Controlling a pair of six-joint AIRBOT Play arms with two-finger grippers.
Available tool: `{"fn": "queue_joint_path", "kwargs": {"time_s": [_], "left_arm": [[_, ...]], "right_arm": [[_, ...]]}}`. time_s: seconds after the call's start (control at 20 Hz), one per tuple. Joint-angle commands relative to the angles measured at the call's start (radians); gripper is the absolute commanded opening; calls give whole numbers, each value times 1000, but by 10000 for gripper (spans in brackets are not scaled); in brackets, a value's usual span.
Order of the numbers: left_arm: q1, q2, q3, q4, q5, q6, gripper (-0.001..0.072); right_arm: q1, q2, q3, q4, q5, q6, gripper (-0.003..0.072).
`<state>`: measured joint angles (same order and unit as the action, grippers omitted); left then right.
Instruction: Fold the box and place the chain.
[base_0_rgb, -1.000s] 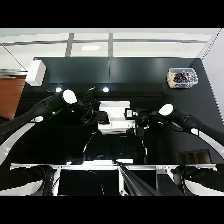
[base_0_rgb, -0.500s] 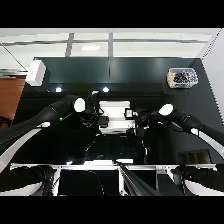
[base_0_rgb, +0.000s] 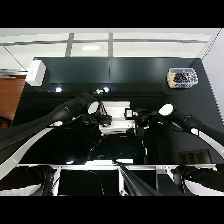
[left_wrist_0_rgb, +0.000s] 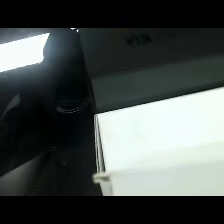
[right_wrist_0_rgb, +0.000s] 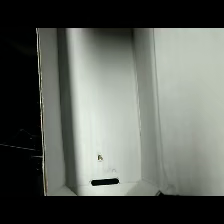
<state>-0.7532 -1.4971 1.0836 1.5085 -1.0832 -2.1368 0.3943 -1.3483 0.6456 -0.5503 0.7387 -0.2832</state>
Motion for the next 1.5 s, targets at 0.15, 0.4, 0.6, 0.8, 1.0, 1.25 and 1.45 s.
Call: {"fn": "queue_joint_path", "kwargs": {"time_s": [0.15,0.4,0.6,0.8,1.0,1.25,1.45], "left_arm": [[-28,-23,40,39,-43,-186,447],[-36,-23,40,54,-52,-232,358],[-38,-23,40,55,-48,-232,358],[-38,-23,40,54,-37,-231,34],[-38,-23,40,53,-22,-231,27],[-38,-23,40,50,-22,-231,428],[-38,-23,40,50,-21,-231,222]], "right_arm": [[1,-1,0,0,2,0,76],[1,-1,0,0,1,0,75],[1,-1,0,0,1,0,75],[1,-1,0,0,1,0,75],[1,-1,0,0,1,0,76],[1,-1,0,0,1,0,76],[1,-1,0,0,1,0,75]]}}
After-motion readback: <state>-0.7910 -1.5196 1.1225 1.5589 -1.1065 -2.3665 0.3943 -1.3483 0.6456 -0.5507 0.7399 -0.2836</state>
